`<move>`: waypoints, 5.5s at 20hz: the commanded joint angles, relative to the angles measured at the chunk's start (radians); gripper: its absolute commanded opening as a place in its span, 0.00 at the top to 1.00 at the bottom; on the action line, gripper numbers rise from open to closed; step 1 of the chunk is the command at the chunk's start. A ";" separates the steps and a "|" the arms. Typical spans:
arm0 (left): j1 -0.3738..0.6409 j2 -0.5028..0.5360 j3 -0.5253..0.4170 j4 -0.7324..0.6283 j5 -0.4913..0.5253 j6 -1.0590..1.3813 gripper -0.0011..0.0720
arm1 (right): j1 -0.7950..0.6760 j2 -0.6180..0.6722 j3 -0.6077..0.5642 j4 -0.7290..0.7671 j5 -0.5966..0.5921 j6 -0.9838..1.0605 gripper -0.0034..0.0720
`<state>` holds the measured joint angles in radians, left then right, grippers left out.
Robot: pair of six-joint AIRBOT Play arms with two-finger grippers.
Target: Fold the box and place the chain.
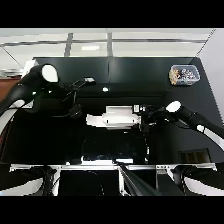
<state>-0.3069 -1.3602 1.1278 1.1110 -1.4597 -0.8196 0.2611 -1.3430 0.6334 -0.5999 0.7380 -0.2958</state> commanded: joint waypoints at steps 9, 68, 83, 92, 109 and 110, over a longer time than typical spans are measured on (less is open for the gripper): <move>-0.096 0.100 -0.405 -0.866 0.698 0.110 0.95 | 0.001 0.000 0.000 0.000 0.002 0.000 0.79; -0.156 0.001 -0.343 -0.442 0.679 0.954 0.64 | 0.001 0.000 0.000 0.000 0.002 0.000 0.79; -0.211 -0.054 -0.343 -0.596 0.720 0.943 0.81 | 0.001 0.000 0.000 0.000 0.002 0.000 0.79; -0.209 -0.040 -0.342 -0.587 0.717 0.902 0.52 | 0.001 0.000 0.000 0.000 0.002 0.000 0.79; 0.437 0.052 -0.521 -0.561 0.241 -0.280 0.95 | 0.001 0.000 0.000 0.000 0.002 0.000 0.79; 0.423 0.013 -0.521 -0.584 0.275 -0.282 0.95 | 0.001 0.000 0.000 0.000 0.002 0.000 0.79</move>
<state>0.0597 -1.2541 0.6472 0.7387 -1.1557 -1.1130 0.2611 -1.3430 0.6338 -0.5995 0.7391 -0.2958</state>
